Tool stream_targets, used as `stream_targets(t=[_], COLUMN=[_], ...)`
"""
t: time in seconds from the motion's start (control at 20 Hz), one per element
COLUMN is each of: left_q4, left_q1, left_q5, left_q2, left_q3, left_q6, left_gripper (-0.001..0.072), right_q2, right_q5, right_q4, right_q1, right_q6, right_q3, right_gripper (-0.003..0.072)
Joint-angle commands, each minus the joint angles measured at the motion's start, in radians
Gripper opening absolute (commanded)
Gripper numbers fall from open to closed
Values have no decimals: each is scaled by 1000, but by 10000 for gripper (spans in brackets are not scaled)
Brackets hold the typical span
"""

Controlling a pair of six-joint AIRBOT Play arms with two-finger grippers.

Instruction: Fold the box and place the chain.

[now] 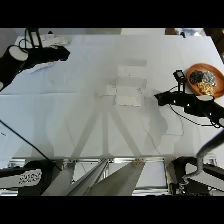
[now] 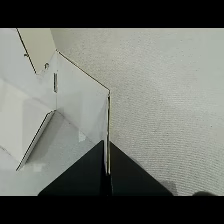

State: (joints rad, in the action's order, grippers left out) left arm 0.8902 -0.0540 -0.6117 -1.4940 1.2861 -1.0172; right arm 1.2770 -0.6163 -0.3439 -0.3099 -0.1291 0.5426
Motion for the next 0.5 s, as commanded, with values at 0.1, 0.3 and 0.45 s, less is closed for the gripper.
stream_targets(t=[0.1,0.3,0.45], left_q4=[-148,-209,-276], left_q1=[-24,-89,-149], left_q5=[-438,-642,-665], left_q2=[-198,-307,-378], left_q3=[293,381,385], left_q6=[233,397,458], left_gripper=[542,575,574], right_q2=[0,0,0], right_q5=[0,0,0], right_q4=[0,0,0], right_q1=[-1,-1,-1], right_q6=[0,0,0], right_q3=[0,0,0], right_gripper=[10,10,10])
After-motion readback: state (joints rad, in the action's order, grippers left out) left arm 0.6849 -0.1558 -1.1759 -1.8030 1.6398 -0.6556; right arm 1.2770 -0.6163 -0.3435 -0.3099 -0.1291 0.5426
